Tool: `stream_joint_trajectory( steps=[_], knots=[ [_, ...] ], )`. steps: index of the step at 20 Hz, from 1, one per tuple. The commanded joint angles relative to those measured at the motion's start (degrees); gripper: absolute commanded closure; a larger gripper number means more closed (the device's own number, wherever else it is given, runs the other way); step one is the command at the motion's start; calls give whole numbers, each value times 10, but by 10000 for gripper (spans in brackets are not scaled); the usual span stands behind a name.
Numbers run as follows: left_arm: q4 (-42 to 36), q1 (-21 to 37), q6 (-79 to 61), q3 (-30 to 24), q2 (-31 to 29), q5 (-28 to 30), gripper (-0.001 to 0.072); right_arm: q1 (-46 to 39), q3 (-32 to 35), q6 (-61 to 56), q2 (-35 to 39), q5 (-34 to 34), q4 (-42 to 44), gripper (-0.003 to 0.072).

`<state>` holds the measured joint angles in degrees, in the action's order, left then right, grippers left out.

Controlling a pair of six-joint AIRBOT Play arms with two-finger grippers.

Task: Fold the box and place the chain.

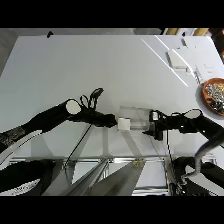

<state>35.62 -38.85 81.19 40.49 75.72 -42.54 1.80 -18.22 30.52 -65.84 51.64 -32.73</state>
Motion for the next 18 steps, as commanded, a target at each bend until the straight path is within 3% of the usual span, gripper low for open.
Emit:
stream_joint_trajectory(
  steps=[1, 8, 10, 18],
  knots=[
    [-4, -6, -2, 2, -1, 8, 355, 0, 0, 0, 0, 0, 0, 273],
    [15, 9, -5, 3, -1, 8, 350, 0, 0, 0, 0, 0, 0, 273],
    [21, 19, -4, 3, -1, -4, 283, 0, 0, 0, 0, 0, 0, 273],
    [27, 9, -4, 39, -2, -23, 251, 0, 0, 0, 0, 0, 0, 273]
  ],
)
